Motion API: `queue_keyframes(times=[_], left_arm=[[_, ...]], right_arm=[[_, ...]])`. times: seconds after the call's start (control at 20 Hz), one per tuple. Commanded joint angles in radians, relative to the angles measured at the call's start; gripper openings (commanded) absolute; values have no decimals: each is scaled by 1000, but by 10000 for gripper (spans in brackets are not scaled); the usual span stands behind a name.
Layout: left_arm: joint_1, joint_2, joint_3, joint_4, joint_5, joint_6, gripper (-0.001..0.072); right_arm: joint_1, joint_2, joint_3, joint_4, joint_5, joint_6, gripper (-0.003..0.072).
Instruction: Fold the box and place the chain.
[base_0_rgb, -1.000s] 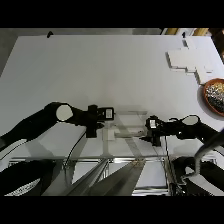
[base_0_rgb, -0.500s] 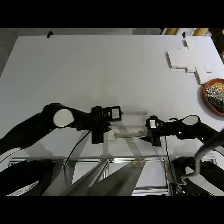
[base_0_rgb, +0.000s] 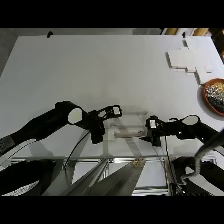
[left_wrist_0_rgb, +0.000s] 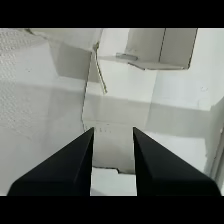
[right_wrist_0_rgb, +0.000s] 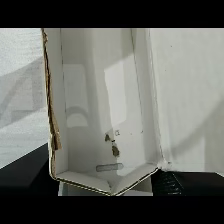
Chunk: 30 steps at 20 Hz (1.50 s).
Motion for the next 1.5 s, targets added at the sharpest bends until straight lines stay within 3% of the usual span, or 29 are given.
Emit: queue_keyframes(times=[0.0, 0.2, 0.25, 0.3, 0.35, 0.6, 0.8, 1.15, 1.25, 1.4, 1.45], left_arm=[[7, -6, -32, -29, 57, 239, 280], [7, -24, -60, -144, 156, 522, 282], [7, -30, -60, -144, 190, 524, 325], [7, -35, -60, -145, 217, 523, 427], [7, -42, -60, -156, 233, 523, 454], [-10, -76, -60, -221, 216, 524, 448], [-35, -79, -60, -284, 208, 528, 318], [-34, -114, -57, -378, 237, 610, 308], [-35, -119, -57, -379, 241, 610, 213], [-35, -119, -57, -384, 269, 611, 191], [-36, -119, -57, -388, 281, 614, 143]], right_arm=[[0, 1, 1, 0, 1, 0, 274], [0, 1, 1, 0, 1, 0, 274], [0, 1, 1, 0, 1, 0, 274], [0, 1, 1, 0, 1, 0, 274], [0, 1, 1, 0, 1, 0, 274], [0, 1, 1, 0, 1, 0, 274], [0, 1, 1, 0, 1, 0, 274], [0, 1, 1, 0, 1, 0, 274], [0, 1, 1, 0, 1, 0, 274], [0, 1, 1, 0, 1, 0, 274], [0, 1, 1, 0, 1, 0, 274]])
